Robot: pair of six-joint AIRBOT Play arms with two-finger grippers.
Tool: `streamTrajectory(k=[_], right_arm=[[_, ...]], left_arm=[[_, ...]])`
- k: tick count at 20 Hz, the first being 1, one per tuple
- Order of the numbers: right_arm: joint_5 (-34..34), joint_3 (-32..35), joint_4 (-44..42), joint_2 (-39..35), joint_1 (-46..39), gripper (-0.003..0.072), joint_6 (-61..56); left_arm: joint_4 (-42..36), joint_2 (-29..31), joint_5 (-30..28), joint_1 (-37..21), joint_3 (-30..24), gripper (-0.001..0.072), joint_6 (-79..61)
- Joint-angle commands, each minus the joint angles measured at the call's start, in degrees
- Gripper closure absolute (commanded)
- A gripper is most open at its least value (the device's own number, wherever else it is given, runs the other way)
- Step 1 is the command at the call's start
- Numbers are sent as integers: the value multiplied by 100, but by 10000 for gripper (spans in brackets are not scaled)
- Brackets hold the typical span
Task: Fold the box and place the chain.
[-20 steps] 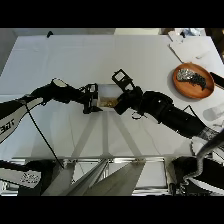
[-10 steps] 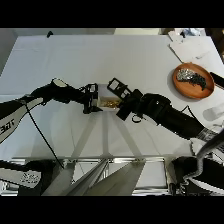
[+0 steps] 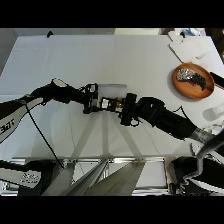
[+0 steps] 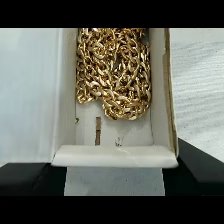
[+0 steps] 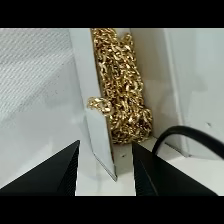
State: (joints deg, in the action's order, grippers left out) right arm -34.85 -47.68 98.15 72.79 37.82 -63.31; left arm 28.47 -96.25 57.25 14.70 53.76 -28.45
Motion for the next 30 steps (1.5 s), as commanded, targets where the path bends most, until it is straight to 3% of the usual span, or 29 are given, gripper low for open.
streamTrajectory(k=[1, 5, 11, 14, 20, 30], right_arm=[[483, -2, -365, 240, 9, 320, 20], [1257, -4, -409, 240, 7, 326, -291], [1226, -4, -391, 238, 7, 327, -721], [863, -4, -190, 227, 7, 326, -667], [501, -4, -179, 59, -11, 327, 208], [778, -4, 302, 164, -11, 364, 234]], left_arm=[[2, 0, -2, 2, -2, 495, 0], [2, 0, -2, 2, -2, 495, 0], [2, 0, -2, 2, -2, 495, 0], [2, 0, -2, 2, 0, 495, 0], [2, 0, -2, 2, 0, 495, 0], [2, 0, -2, 2, 0, 495, 0]])
